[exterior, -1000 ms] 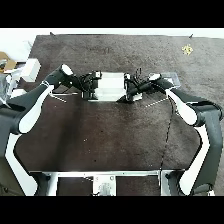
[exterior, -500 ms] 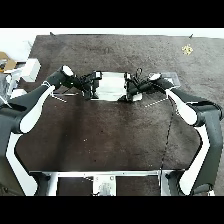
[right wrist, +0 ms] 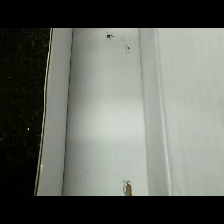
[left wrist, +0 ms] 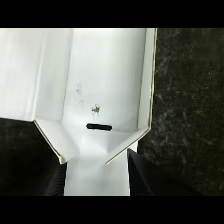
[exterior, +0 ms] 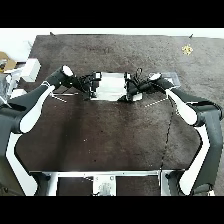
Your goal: Fold the box and place the chain.
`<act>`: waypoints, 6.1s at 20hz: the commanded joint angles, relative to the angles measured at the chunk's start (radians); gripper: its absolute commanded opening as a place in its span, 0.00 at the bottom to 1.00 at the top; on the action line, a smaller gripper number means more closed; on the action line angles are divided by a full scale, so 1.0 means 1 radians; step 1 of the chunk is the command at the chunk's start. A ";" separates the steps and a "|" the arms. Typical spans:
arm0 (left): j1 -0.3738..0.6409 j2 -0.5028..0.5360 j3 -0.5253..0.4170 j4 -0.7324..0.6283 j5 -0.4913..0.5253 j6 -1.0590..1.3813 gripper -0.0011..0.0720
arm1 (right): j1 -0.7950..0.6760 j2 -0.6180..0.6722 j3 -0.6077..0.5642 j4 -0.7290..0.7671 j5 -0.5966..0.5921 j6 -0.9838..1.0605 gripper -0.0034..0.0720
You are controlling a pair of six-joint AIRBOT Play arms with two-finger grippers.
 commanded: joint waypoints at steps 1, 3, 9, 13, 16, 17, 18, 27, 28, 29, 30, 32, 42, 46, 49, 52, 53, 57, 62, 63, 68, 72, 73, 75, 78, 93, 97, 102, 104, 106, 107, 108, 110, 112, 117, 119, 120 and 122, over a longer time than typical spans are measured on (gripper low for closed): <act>0.002 0.000 0.000 0.019 0.018 0.002 0.54 | 0.001 0.000 0.000 0.001 0.001 0.001 0.64; 0.001 0.000 0.000 -0.001 0.015 0.002 0.54 | 0.001 0.000 0.000 0.001 0.002 0.001 0.64; 0.001 0.000 0.000 -0.056 -0.008 0.005 0.49 | 0.001 0.000 0.000 0.001 0.002 0.001 0.64; 0.001 0.000 0.000 -0.060 -0.046 0.005 0.25 | 0.001 0.000 0.000 0.001 0.002 0.001 0.64; 0.001 0.000 -0.002 -0.123 -0.047 0.047 0.24 | 0.001 0.000 0.000 0.001 0.002 0.001 0.64; -0.001 -0.001 -0.002 -0.158 -0.046 0.071 0.24 | 0.001 0.000 0.000 0.001 0.002 0.001 0.64; -0.004 -0.002 -0.002 -0.186 -0.046 0.088 0.24 | 0.001 0.000 0.000 0.000 0.002 0.001 0.64; -0.018 -0.033 -0.001 -0.232 -0.029 0.106 0.24 | 0.001 0.000 0.000 0.001 0.002 0.001 0.64; -0.018 -0.035 -0.002 -0.232 -0.019 0.106 0.24 | 0.001 0.000 0.000 0.001 0.001 0.001 0.64; -0.018 -0.035 -0.002 -0.232 -0.011 0.106 0.24 | 0.001 0.000 0.000 0.000 0.002 0.001 0.64; -0.018 -0.035 -0.001 -0.236 -0.009 0.106 0.27 | 0.001 0.000 0.000 0.001 0.002 0.001 0.64; -0.018 -0.035 -0.001 -0.239 -0.010 0.105 0.28 | 0.001 0.000 0.000 0.001 0.002 0.001 0.64; -0.018 -0.035 -0.001 -0.238 -0.042 0.019 1.00 | 0.001 0.000 0.000 0.001 0.002 0.001 0.64; 0.000 -0.034 -0.001 -0.238 -0.048 0.014 0.52 | 0.001 0.000 0.000 0.000 0.001 0.001 0.64; 0.042 -0.031 0.006 -0.238 -0.111 -0.040 0.48 | 0.001 0.000 0.000 0.000 0.001 0.001 0.64; 0.099 -0.021 0.061 -0.238 -0.277 -0.167 0.03 | 0.001 0.000 0.000 0.001 0.002 0.001 0.64; 0.114 -0.021 0.092 -0.239 -0.334 -0.238 0.03 | 0.001 0.000 0.000 0.001 0.002 0.001 0.64; 0.153 -0.020 0.237 -0.235 -0.421 -0.580 0.03 | 0.001 0.000 0.000 0.001 0.002 0.001 0.64; 0.153 -0.020 0.327 -0.032 -0.202 -1.105 0.03 | 0.001 0.000 0.000 0.001 0.002 0.001 0.64; 0.153 -0.020 0.326 0.034 -0.206 -1.181 0.03 | 0.001 0.000 0.000 0.001 0.002 0.001 0.64; 0.212 -0.020 0.326 0.035 -0.293 -1.242 0.03 | 0.001 0.000 0.000 0.001 0.002 0.001 0.64; 0.306 -0.020 0.297 -0.101 -0.325 -1.232 0.03 | 0.001 0.000 0.000 0.001 0.001 0.001 0.64; 0.320 -0.020 0.266 -0.103 -0.325 -1.209 0.03 | 0.001 0.000 0.000 0.001 0.001 0.001 0.64; 0.342 -0.020 0.165 -0.134 -0.286 -1.199 0.03 | 0.001 0.000 0.000 0.001 0.001 0.001 0.64; 0.333 -0.020 -0.008 -0.263 -0.266 -1.063 0.03 | 0.001 0.000 0.000 0.000 0.001 0.001 0.64; 0.258 -0.020 -0.197 -0.443 -0.175 -0.950 0.03 | 0.001 0.000 0.000 0.001 0.002 0.001 0.64; 0.258 -0.020 -0.197 -0.471 -0.180 -0.950 0.03 | 0.001 0.000 0.000 0.001 0.001 0.001 0.64; 0.258 -0.020 -0.196 -0.537 -0.205 -0.938 0.13 | 0.001 0.000 0.000 0.001 0.001 0.001 0.64; 0.251 -0.020 -0.196 -0.528 -0.217 -0.922 0.52 | 0.001 0.000 0.000 0.001 0.001 0.001 0.64; 0.238 -0.020 -0.196 -0.535 -0.220 -0.923 0.51 | 0.001 0.000 0.000 0.000 0.001 0.001 0.64; 0.235 -0.020 -0.188 -0.531 -0.220 -0.924 0.51 | 0.001 0.000 0.000 0.001 0.001 0.001 0.64; 0.232 -0.020 -0.175 -0.532 -0.223 -0.924 0.51 | 0.001 0.000 0.000 0.001 0.002 0.001 0.64; 0.221 -0.020 -0.141 -0.517 -0.229 -0.925 0.51 | 0.001 0.000 0.000 0.001 0.002 0.001 0.64; 0.219 -0.020 -0.133 -0.486 -0.225 -0.954 0.51 | 0.001 0.000 0.000 0.001 0.002 0.001 0.64; 0.200 -0.020 -0.098 -0.470 -0.236 -0.978 0.51 | 0.001 0.000 0.000 0.001 0.002 0.001 0.64; 0.172 -0.020 -0.051 -0.423 -0.236 -1.023 0.51 | 0.001 0.000 0.000 0.000 0.002 0.001 0.64; 0.156 -0.020 -0.024 -0.376 -0.236 -1.068 0.51 | 0.001 0.000 0.000 0.001 0.002 0.001 0.64; 0.124 -0.020 0.030 -0.278 -0.238 -1.159 0.51 | 0.001 0.000 0.000 0.001 0.002 0.001 0.64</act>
